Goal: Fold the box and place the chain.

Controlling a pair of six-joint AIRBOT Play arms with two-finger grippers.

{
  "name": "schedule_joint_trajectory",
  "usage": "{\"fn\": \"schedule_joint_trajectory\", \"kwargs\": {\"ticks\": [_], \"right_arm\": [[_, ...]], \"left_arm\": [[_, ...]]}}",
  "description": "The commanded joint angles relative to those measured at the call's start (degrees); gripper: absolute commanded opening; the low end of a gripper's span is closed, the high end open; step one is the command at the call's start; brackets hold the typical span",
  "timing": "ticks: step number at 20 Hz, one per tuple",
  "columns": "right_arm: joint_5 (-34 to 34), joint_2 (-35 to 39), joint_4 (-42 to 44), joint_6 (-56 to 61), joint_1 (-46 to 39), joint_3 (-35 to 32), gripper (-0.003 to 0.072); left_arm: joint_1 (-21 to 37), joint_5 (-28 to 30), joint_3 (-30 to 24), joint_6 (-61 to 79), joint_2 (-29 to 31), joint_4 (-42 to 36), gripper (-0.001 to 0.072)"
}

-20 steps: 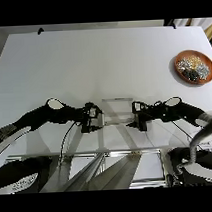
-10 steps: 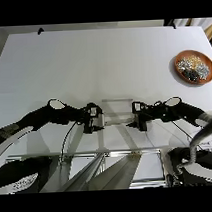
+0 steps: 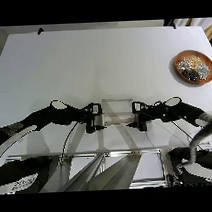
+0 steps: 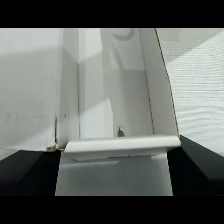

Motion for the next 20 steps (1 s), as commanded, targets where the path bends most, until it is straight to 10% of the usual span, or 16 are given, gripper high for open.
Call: {"fn": "schedule_joint_trajectory", "kwargs": {"ticks": [1,8,20], "right_arm": [[0.02,0.04,0.02,-0.02,0.0,0.02,0.0338],[0.0,0.04,0.0,-0.02,0.0,0.02,0.0338],[0.02,0.04,0.0,0.0,0.0,0.02,0.0338]], "left_arm": [[-0.04,0.7,0.02,-0.26,-0.15,-1.11,0.0689],[-1.03,0.83,0.02,-0.24,-0.13,0.48,0.0121],[-2.14,1.07,0.04,-0.26,-0.04,2.6,0.0154]]}}
